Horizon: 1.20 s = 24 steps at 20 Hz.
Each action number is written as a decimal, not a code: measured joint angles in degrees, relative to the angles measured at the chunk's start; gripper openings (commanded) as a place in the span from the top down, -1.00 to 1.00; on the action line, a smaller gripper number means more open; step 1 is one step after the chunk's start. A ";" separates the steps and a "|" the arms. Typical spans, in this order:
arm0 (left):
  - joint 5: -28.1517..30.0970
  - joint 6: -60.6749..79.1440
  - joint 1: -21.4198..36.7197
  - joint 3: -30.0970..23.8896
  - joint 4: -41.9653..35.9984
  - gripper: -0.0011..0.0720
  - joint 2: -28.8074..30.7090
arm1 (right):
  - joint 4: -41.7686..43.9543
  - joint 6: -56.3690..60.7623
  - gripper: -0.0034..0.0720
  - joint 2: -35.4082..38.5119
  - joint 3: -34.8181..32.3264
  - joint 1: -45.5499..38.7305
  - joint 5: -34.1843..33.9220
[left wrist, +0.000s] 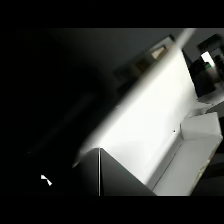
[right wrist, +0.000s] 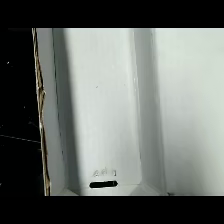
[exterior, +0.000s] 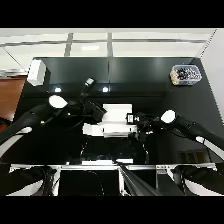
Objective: Fold the box and place the chain.
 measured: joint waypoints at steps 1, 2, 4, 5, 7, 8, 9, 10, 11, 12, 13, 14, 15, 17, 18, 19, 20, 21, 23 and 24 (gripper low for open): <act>-1.73 -0.02 1.18 0.20 1.40 0.91 2.40 | 0.00 0.00 0.40 0.00 0.00 0.00 0.00; -3.80 -0.11 2.36 0.31 2.91 0.91 4.81 | 0.00 0.00 0.40 0.00 0.00 0.00 0.00; -8.00 -0.09 4.50 -0.17 5.07 0.91 9.84 | 0.00 0.00 0.40 0.00 0.00 0.00 0.00; -9.97 0.22 5.27 -0.96 5.70 0.90 12.28 | 0.00 0.00 0.40 0.00 0.00 0.00 0.00; -12.48 3.30 5.99 -3.58 5.64 0.90 16.17 | 0.00 0.00 0.40 0.00 0.00 0.00 0.00; -13.33 5.73 6.14 -5.18 5.20 0.90 17.38 | 0.00 0.00 0.40 0.00 0.00 0.00 0.00; -14.40 8.79 6.27 -6.82 4.70 0.90 18.27 | 0.00 0.00 0.40 0.00 0.00 0.00 0.00; -14.69 12.09 6.38 -8.22 4.68 0.90 18.80 | 0.00 0.00 0.40 0.00 0.00 0.00 0.00; -15.50 16.04 6.47 -9.55 5.38 0.90 19.15 | 0.00 0.00 0.40 0.00 0.00 0.00 0.00; -16.11 20.09 6.49 -10.51 6.29 0.90 19.32 | 0.00 0.00 0.40 0.00 0.00 0.00 0.00; -16.22 24.57 6.54 -11.28 7.52 0.90 19.39 | 0.00 0.00 0.40 0.00 0.00 0.00 0.00; -16.35 28.72 6.58 -11.82 9.20 0.89 19.43 | 0.00 0.00 0.40 0.00 0.00 0.00 0.00; -16.70 32.00 6.60 -12.17 10.54 0.52 19.43 | 0.00 0.00 0.40 0.00 0.00 0.00 0.00; -16.02 37.03 6.58 -12.63 13.00 -1.00 18.99 | 0.00 0.00 0.40 0.00 0.00 0.00 -0.02; -14.84 38.69 6.60 -12.79 13.62 -0.98 18.40 | 0.00 0.00 0.40 0.00 0.00 0.00 -0.02; -13.84 40.04 6.60 -12.83 14.03 -0.98 17.66 | 0.00 0.00 0.40 0.00 0.00 0.00 -0.02; -12.83 41.05 6.58 -12.85 14.05 -0.98 16.70 | 0.00 0.00 0.40 0.00 0.00 0.00 0.00; -12.24 41.92 6.54 -12.85 14.08 -0.98 15.76 | 0.00 0.00 0.40 0.00 0.00 0.00 -0.02; -11.17 43.25 6.19 -12.79 14.10 -0.98 14.03 | 0.00 0.00 0.40 0.00 0.00 0.00 -0.02; -10.91 43.67 5.88 -12.79 13.92 -0.98 13.33 | 0.00 0.00 0.40 0.00 0.00 0.00 -0.02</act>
